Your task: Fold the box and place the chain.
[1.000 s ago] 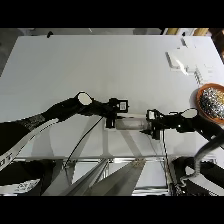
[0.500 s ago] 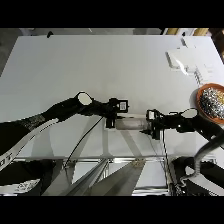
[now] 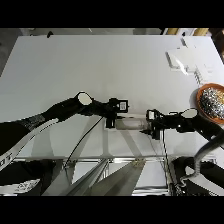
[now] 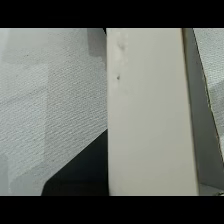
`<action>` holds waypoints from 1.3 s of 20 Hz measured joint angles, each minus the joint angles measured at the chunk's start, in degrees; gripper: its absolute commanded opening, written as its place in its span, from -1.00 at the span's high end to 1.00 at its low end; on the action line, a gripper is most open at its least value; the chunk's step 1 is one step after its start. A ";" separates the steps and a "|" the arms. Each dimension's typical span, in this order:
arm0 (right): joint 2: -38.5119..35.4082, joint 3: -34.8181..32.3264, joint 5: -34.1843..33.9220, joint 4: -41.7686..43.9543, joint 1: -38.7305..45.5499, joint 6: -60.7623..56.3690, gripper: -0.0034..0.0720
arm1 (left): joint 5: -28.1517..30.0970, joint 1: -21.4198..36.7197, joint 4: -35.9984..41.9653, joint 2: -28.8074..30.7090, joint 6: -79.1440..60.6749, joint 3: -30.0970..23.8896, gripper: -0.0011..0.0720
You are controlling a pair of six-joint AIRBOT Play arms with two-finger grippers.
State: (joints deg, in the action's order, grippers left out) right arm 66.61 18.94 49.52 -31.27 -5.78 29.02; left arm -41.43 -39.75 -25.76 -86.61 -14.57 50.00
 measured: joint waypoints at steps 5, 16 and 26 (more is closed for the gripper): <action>0.00 0.00 -0.02 0.02 0.00 0.00 -0.19 | 0.00 0.02 0.00 0.00 0.00 0.00 0.94; 0.02 -0.02 -0.17 0.02 -0.02 -0.02 -0.19 | 0.17 0.02 -0.22 0.61 0.04 -0.04 -0.62; 0.04 -0.02 -0.04 0.02 -0.02 0.00 -0.19 | -0.50 2.99 -10.97 6.40 11.74 -0.07 -0.90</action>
